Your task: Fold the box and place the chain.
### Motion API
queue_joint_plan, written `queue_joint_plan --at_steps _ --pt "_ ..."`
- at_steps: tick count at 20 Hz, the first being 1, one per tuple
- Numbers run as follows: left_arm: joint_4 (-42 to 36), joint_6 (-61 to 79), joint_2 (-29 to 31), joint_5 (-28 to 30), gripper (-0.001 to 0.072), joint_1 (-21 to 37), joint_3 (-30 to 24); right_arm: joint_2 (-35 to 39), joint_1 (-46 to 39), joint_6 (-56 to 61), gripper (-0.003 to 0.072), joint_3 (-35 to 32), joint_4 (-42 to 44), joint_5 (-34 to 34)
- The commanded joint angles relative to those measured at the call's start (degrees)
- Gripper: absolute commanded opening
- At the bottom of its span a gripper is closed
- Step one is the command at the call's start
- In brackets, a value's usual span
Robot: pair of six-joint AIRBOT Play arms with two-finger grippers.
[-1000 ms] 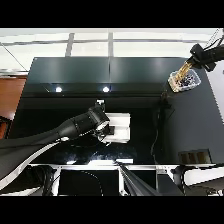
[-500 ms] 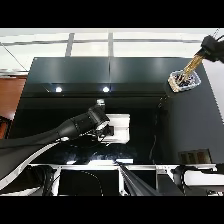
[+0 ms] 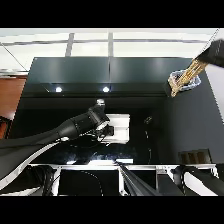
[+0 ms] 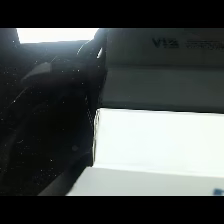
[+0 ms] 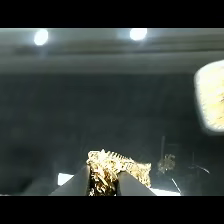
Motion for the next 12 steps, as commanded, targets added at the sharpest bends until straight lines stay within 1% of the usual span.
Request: queue_joint_plan --at_steps 1,2,4,5,8,12 --pt "0.07 0.0 -0.02 0.11 0.0024 0.0 -0.02 10.12 7.63 -1.09 0.001 -11.89 0.48 3.02" --pt "0.07 0.0 -0.02 0.13 0.0025 0.0 -0.02 11.89 10.34 -1.07 0.001 -15.39 1.22 3.69" --pt "0.09 0.0 -0.02 0.15 0.0024 0.0 -0.02 13.09 14.53 -1.11 0.001 -20.76 6.86 6.14" --pt "0.09 0.0 -0.02 0.15 0.0024 0.0 -0.02 13.09 16.44 -1.11 0.001 -22.64 9.33 5.97" --pt "0.09 0.0 -0.02 0.13 0.0024 0.0 -0.02 12.96 21.99 -1.07 0.001 -25.97 14.45 1.09" --pt "0.07 0.0 -0.02 0.13 0.0024 0.0 -0.02 12.2 27.5 -0.07 0.001 -27.1 19.3 -8.55"
